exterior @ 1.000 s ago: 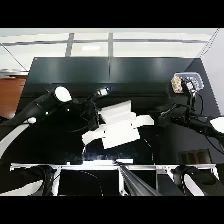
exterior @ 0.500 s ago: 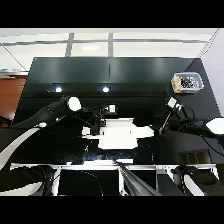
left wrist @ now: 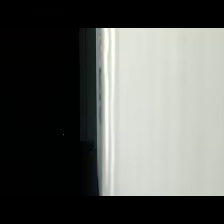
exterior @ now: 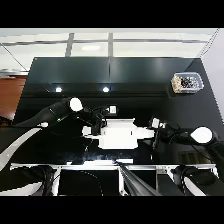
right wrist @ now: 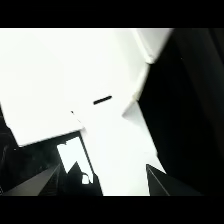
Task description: Fold the box and place the chain.
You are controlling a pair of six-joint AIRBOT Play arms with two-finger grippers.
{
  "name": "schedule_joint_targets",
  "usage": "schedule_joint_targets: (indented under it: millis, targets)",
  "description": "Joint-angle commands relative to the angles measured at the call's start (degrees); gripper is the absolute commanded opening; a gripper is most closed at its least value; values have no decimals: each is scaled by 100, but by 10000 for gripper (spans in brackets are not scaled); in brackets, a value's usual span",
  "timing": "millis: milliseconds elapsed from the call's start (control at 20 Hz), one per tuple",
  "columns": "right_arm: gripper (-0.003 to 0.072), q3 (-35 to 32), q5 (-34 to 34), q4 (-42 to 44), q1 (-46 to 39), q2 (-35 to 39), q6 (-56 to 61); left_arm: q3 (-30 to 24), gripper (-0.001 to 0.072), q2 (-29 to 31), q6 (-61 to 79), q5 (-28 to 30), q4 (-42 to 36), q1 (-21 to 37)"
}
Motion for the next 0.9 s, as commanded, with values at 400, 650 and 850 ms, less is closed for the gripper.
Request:
schedule_joint_targets:
  millis: [400,650,850]
  targets:
    - [618,-72,-1241,214,1709,-695,-192,0,27,-4,15,33,92,0]
    - [619,-70,-1567,514,2068,-1058,-369,0,27,-4,15,101,129,0]
    - [618,120,-1565,472,2065,-1058,-363,0,26,-4,15,98,127,0]
